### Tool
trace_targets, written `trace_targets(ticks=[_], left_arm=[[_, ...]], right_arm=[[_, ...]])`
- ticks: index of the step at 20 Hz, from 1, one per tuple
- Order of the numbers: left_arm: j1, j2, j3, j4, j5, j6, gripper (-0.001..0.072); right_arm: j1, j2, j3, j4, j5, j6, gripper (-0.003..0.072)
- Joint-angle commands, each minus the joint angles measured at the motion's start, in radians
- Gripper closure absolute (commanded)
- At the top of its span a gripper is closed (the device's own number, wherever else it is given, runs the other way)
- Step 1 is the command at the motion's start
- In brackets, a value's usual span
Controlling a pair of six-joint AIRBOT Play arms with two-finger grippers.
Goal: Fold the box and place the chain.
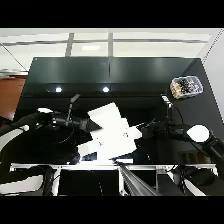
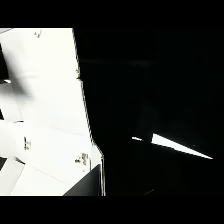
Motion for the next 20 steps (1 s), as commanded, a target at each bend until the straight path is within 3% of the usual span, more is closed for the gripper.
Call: trace_targets(ticks=[1,2,6,7,8,11,20], left_arm=[[-0.031,-0.04,0.042,0.054,-0.067,0.138,0.0052],[-0.031,-0.04,0.056,0.063,-0.087,0.182,0.0085],[-0.038,-0.04,0.115,0.136,-0.089,0.196,0.0101],[-0.048,-0.04,0.124,0.149,-0.09,0.202,0.0209],[-0.058,-0.04,0.135,0.17,-0.089,0.203,0.0225],[-0.097,-0.04,0.158,0.248,-0.071,0.201,0.0224],[-0.121,-0.04,0.157,0.254,-0.025,0.163,0.0223]], right_arm=[[0.002,0.0,-0.001,0.0,-0.002,0.0,0.0665],[0.002,0.0,-0.001,-0.002,0.0,0.0,0.0665],[0.002,0.0,-0.001,-0.005,-0.001,0.0,0.0665],[0.002,0.0,-0.001,-0.005,-0.001,0.0,0.0665],[0.002,0.0,-0.001,-0.009,-0.001,0.0,0.0665],[0.002,0.0,-0.001,-0.031,-0.001,0.0,0.0665],[0.002,0.0,-0.001,-0.031,-0.002,0.0,0.0665]])
